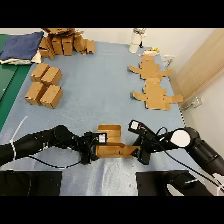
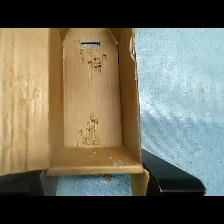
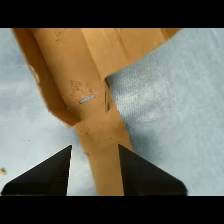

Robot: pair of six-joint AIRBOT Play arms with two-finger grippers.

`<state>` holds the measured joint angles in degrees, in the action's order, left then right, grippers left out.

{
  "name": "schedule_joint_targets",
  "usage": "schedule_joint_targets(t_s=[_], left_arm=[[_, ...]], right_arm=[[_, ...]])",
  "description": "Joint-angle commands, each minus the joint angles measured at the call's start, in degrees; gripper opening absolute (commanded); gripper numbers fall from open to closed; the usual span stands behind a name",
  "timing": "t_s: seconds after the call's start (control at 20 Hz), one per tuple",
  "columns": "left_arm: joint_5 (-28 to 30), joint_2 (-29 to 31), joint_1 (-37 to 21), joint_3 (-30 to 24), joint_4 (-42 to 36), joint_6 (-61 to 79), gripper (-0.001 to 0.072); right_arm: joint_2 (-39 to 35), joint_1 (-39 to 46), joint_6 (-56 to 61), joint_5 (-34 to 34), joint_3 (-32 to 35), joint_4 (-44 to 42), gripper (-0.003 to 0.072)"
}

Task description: Fold the box.

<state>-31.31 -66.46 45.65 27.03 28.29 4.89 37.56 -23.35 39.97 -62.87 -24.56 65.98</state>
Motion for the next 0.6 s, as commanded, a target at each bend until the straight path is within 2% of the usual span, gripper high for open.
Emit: schedule_joint_targets(t_s=[0.0,0.05,0.25,0.55], left_arm=[[0.52,0.02,-0.02,0.04,0.0,0.02,0.051],[0.94,0.02,-0.02,0.04,0.0,0.02,0.051],[1.33,0.02,-0.02,0.04,0.0,0.02,0.051],[1.31,0.02,-0.02,0.04,0.0,0.02,0.051]], right_arm=[[2.64,-5.09,-0.66,7.69,1.2,4.74,0.0488],[4.26,-5.46,-0.66,7.8,1.2,4.85,0.0507],[9.46,-5.7,-1.36,8.57,1.18,2.78,0.0507],[9.4,-5.7,-6.71,11.47,1.05,-0.83,0.0507]])
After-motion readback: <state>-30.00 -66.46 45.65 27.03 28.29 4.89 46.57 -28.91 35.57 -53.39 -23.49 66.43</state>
